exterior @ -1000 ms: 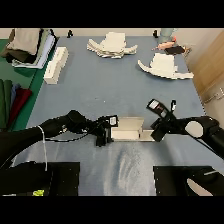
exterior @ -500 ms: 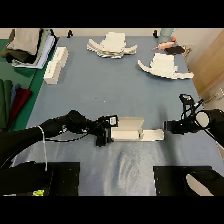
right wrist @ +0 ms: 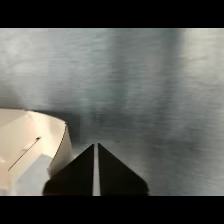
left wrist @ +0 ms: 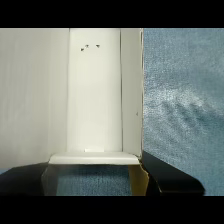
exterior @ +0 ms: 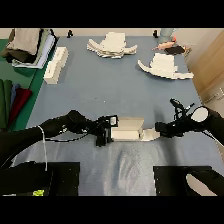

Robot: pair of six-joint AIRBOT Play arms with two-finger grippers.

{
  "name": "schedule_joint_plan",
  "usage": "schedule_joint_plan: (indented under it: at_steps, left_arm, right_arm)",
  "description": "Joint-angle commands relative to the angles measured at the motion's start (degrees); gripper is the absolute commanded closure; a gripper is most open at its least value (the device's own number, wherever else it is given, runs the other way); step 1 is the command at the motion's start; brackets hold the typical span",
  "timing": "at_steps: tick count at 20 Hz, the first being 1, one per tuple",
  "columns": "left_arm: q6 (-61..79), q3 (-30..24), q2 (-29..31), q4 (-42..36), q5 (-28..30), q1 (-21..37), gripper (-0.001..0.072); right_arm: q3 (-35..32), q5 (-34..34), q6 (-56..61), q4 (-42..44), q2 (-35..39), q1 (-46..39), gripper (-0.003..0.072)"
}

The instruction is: Fold the box.

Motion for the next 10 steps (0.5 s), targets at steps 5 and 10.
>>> schedule_joint_plan:
  at_steps: [5,10]
  left_arm:
    - [0.0,0.0,0.0,0.0,0.0,0.0,0.0188]
    - [0.0,0.0,0.0,0.0,0.0,0.0,0.0188]
  right_arm:
    - [0.0,1.9,-5.9,12.2,4.2,0.0,0.0447]
    - [0.0,2.7,-10.7,19.5,4.1,1.9,0.0446]
